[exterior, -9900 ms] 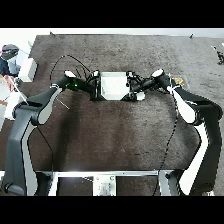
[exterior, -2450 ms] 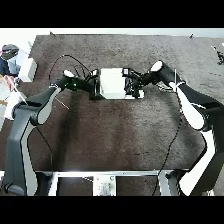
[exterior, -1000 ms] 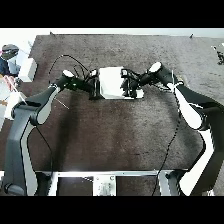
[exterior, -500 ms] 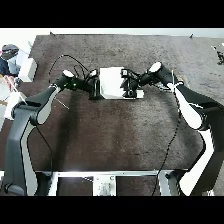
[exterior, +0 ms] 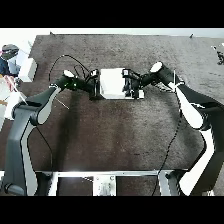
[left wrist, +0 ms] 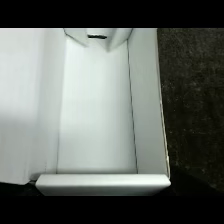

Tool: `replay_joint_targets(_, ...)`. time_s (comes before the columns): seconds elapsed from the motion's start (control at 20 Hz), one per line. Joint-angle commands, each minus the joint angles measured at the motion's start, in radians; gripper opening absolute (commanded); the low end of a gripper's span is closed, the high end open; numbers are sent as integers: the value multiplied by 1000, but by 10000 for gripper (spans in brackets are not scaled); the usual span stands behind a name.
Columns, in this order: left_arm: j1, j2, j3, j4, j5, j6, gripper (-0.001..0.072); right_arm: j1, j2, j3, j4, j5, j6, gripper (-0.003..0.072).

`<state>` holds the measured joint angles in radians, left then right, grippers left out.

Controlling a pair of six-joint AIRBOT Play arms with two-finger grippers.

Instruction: Fold the box and place the chain.

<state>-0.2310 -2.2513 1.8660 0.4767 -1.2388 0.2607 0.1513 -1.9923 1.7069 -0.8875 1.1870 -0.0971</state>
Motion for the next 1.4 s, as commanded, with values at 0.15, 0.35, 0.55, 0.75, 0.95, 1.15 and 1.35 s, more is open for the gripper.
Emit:
replay_joint_targets(0.15, 1, 0, 0, 1, 0, 1, 467, -38, 13, 1, -68, 33, 80, 139)
replay_joint_targets(0.35, 1, 0, 0, 1, 1, 1, 467, -46, 62, 3, -151, 29, 280, 13)
replay_joint_targets(0.55, 1, 0, 0, 1, 1, 1, 467, -114, 129, 3, -160, 27, 727, 13)
replay_joint_targets(0.75, 1, 0, 0, 1, 1, 1, 467, -226, 133, -26, -113, 85, 980, 13)
replay_joint_targets(0.95, 1, 0, 0, 1, 1, 1, 467, -323, 130, -102, 33, 76, 1020, 12)
replay_joint_targets(1.15, 1, 0, 0, 1, 0, 1, 467, -327, 98, -150, 69, 30, 1040, 12)
replay_joint_targets(1.35, 1, 0, 0, 1, 0, 1, 467, -293, 55, -153, 85, 13, 1041, 12)
